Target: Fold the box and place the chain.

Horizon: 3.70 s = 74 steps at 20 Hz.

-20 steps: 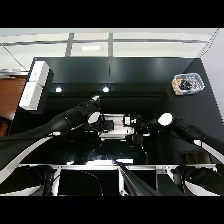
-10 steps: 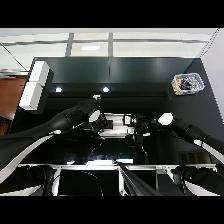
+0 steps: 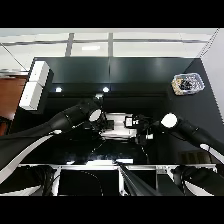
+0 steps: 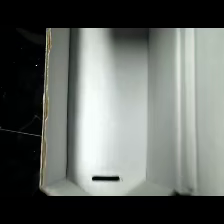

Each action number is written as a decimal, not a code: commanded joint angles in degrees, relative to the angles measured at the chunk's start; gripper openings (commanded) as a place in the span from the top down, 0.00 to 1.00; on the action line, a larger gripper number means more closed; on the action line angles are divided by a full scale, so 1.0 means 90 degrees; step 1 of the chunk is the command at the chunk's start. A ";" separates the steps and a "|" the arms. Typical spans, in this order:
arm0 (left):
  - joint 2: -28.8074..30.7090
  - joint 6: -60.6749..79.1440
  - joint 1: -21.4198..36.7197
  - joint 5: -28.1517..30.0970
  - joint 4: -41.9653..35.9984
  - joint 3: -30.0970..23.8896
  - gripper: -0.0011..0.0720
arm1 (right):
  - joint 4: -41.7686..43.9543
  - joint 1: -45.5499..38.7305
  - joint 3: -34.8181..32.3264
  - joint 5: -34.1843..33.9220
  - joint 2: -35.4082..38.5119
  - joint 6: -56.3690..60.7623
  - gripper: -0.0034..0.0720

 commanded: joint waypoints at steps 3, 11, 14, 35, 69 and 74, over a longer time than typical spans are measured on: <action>-0.0002 0.0034 0.0002 -0.0119 0.0165 -0.0007 0.95 | -0.0505 -0.0015 0.0005 0.0243 0.0461 0.0493 0.03; -0.0117 0.0034 -0.0007 -0.0107 0.0160 -0.0007 0.95 | -0.0389 0.0002 0.0002 -0.0002 0.0172 0.0245 0.31; -0.0117 0.0036 -0.0007 -0.0109 0.0163 -0.0007 0.95 | -0.0126 0.0002 0.0002 0.0022 0.0097 0.0260 0.57; -0.0117 0.0032 -0.0007 -0.0100 0.0131 -0.0007 0.95 | 0.1530 0.0005 0.0002 -0.0211 -0.0495 0.0335 0.79; -0.0117 0.0034 0.0002 -0.0138 0.0160 -0.0007 0.95 | 0.2055 -0.2732 -0.0418 0.2470 -0.0248 0.6475 0.45; -0.0117 0.0034 0.0002 -0.0141 0.0160 -0.0007 0.95 | 0.2341 -0.2421 -0.0330 0.2188 -0.0248 0.6482 0.18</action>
